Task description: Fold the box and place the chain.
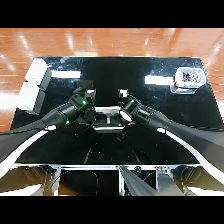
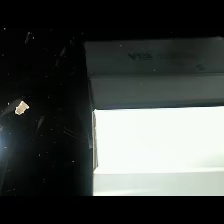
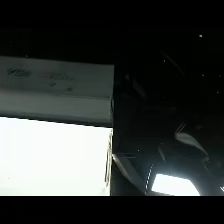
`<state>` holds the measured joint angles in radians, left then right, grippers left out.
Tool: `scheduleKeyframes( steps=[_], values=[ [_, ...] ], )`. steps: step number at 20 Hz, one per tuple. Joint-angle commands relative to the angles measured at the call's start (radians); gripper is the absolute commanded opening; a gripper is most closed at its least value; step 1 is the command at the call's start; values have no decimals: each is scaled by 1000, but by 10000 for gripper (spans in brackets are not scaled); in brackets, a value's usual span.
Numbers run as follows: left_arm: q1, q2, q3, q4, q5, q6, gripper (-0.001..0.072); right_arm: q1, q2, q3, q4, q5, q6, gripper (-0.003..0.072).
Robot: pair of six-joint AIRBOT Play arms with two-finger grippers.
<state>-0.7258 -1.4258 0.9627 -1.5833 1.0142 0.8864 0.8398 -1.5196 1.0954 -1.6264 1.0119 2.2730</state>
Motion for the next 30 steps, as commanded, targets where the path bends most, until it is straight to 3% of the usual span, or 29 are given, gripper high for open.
scheduleKeyframes(
  steps=[1,2,3,6,7,9,10,15,16,17,18,20,23,27,30],
  values=[
    [0,0,0,0,-5,3,27,-5,-1,1,35,-7,-14,49],
    [-1,0,0,0,-5,3,27,-7,-1,1,41,-7,-13,392],
    [-1,0,0,0,-5,3,27,-7,-1,1,40,-5,-13,449],
    [-1,0,0,0,-5,3,27,-7,-1,1,40,-6,-13,449],
    [-1,0,0,0,-5,3,27,-7,-1,1,40,-5,-14,414],
    [-1,0,0,0,-5,3,27,-7,-1,1,39,-6,-16,274],
    [0,0,0,0,-6,3,27,-6,-1,1,40,-6,-41,54],
    [0,0,0,0,-13,3,27,-7,-1,1,37,-6,-59,34],
    [0,0,0,0,-13,3,27,-7,0,1,37,-5,-58,148],
    [-1,0,0,0,-13,3,27,-6,2,1,37,-2,-58,558],
    [0,0,0,0,-13,3,27,-6,3,1,37,5,-59,617],
    [-1,0,0,0,-12,3,27,-2,26,1,6,25,-121,617],
    [-4,0,0,3,-12,3,27,43,139,-19,-138,146,-212,617],
    [-5,0,0,0,-20,2,27,64,462,-148,-135,202,-171,617],
    [-5,0,0,-6,-20,2,27,15,677,-194,-335,319,-64,618]
  ],
)
